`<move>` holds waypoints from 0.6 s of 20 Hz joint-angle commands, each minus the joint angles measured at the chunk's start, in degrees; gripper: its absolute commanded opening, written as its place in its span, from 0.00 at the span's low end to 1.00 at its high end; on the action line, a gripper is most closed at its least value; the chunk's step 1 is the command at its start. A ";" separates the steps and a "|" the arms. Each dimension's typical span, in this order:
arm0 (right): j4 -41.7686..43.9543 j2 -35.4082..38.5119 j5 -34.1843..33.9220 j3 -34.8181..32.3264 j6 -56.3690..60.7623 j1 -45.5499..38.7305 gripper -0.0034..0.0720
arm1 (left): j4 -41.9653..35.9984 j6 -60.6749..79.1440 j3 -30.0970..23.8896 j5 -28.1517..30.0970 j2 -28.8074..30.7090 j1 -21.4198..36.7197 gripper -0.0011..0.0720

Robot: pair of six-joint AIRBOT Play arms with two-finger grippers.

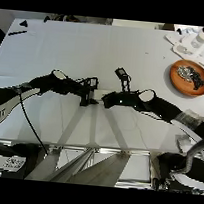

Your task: Fold the box and place the chain.

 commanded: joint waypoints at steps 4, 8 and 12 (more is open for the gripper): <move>-1.33 7.37 -2.89 -0.02 -0.35 0.07 0.06 | -0.04 0.02 0.00 0.04 0.02 0.02 0.45; -13.75 18.71 -10.67 0.02 2.23 -0.85 0.06 | -0.04 0.02 0.00 0.04 0.02 0.02 0.45; -29.14 24.48 -10.99 0.02 16.31 -9.40 0.06 | -0.04 0.02 0.00 0.04 0.02 0.02 0.45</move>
